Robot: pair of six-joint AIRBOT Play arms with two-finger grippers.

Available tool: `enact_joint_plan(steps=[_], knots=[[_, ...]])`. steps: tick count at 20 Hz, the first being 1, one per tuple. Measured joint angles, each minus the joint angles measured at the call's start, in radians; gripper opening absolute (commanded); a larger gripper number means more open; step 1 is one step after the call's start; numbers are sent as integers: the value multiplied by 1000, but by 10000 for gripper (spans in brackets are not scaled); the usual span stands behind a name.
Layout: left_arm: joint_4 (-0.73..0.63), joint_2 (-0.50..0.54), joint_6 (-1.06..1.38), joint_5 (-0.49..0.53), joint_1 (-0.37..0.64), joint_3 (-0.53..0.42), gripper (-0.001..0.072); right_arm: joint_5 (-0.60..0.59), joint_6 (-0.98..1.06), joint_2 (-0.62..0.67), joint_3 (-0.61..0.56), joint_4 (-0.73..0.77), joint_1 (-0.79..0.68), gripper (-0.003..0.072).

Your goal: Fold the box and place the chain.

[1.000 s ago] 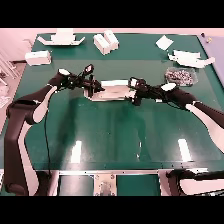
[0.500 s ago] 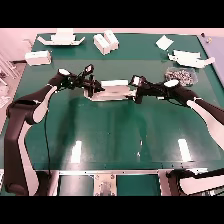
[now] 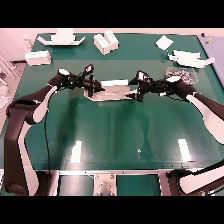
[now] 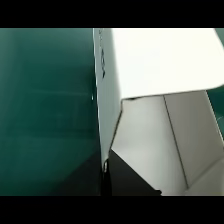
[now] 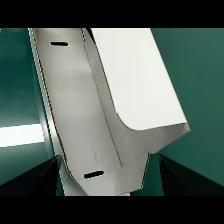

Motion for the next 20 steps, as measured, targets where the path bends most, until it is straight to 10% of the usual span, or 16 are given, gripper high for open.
enact_joint_plan(steps=[20], knots=[[0, 0, 0, 0, 0, 0, 28, 200, 28, -191, 194, -39, -32, 710]])
